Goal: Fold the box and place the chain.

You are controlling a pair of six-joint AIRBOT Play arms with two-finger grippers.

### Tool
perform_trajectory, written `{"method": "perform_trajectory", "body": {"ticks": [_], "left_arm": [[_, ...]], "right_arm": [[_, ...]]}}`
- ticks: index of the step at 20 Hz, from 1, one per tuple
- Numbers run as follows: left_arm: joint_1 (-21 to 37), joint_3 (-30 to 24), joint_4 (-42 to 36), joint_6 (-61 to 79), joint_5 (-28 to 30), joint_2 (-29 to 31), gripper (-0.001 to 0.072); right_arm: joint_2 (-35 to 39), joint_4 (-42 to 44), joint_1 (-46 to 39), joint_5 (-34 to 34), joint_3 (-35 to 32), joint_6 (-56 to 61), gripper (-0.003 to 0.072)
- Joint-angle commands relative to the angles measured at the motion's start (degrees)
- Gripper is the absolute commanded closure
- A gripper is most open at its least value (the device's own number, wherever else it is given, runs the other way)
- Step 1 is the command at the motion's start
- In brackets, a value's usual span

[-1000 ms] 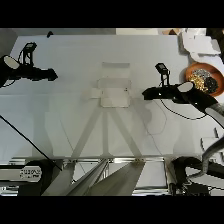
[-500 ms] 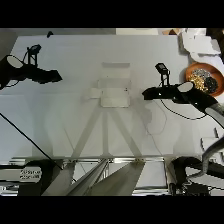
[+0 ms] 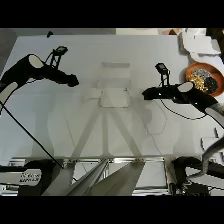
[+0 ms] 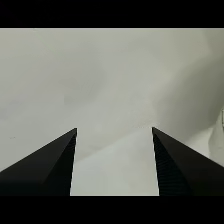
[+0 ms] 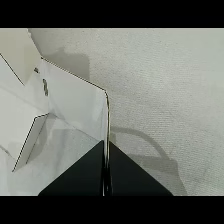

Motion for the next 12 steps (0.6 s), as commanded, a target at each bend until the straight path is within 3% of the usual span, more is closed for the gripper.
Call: {"method": "perform_trajectory", "body": {"ticks": [1, 12], "left_arm": [[-1.36, 0.04, 0.15, 0.83, -0.76, 0.13, 0.0211], [-1.7, 0.07, -2.12, 10.49, -0.96, 5.31, 0.021]], "right_arm": [[-0.02, 0.0, 0.04, 0.0, -0.02, 0.02, 0.0676], [-0.02, 0.0, 0.04, 0.0, -0.02, 0.02, 0.0676]]}}
